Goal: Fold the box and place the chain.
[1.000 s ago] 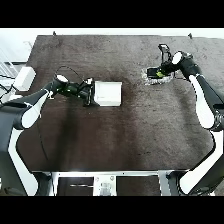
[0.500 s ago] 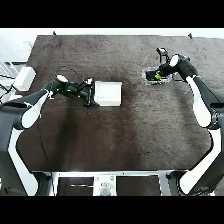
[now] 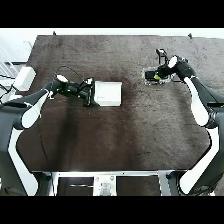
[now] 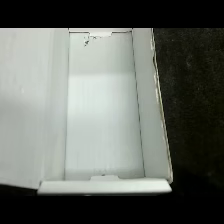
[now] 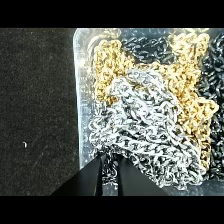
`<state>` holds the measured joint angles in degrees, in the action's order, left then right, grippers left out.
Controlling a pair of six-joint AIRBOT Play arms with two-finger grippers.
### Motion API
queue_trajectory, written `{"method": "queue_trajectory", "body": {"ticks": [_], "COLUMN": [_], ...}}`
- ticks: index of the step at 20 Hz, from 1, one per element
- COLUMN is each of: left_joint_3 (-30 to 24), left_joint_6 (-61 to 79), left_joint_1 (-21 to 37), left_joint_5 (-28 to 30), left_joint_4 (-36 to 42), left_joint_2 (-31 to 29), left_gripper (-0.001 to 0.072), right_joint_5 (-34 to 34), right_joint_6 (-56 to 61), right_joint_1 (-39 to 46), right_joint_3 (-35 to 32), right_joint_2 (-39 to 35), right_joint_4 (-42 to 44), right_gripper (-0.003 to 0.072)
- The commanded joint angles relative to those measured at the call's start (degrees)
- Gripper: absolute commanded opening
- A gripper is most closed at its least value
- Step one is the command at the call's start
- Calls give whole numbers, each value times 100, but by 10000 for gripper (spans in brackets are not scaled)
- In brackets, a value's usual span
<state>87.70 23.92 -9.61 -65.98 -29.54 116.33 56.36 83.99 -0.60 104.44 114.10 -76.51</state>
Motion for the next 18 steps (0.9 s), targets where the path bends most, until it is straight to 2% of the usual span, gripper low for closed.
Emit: {"method": "queue_trajectory", "body": {"ticks": [1, 8, 14, 15, 16, 18], "left_joint_3": [2, 2, 2, 2, 2, 2], "left_joint_6": [0, 0, 0, -4, -9, -7], "left_joint_1": [2, 2, 2, 2, 2, 2], "left_joint_5": [-2, 0, -2, -7, -4, -4], "left_joint_4": [-2, -2, -2, -2, -2, -2], "left_joint_2": [-2, -2, -2, -2, -2, -2], "left_gripper": [588, 588, 589, 589, 589, 588], "right_joint_5": [50, 643, 785, 774, 774, 730], "right_joint_6": [-7, -9, -44, -33, -2, -7], "right_joint_1": [2, 2, 0, 15, 44, 50], "right_joint_3": [149, 256, 234, 160, 101, 66], "right_joint_2": [-13, -730, -1102, -1058, -979, -702], "right_joint_4": [2, -118, -212, -216, -212, -282], "right_gripper": [9, 9, 9, 40, 195, 221]}}
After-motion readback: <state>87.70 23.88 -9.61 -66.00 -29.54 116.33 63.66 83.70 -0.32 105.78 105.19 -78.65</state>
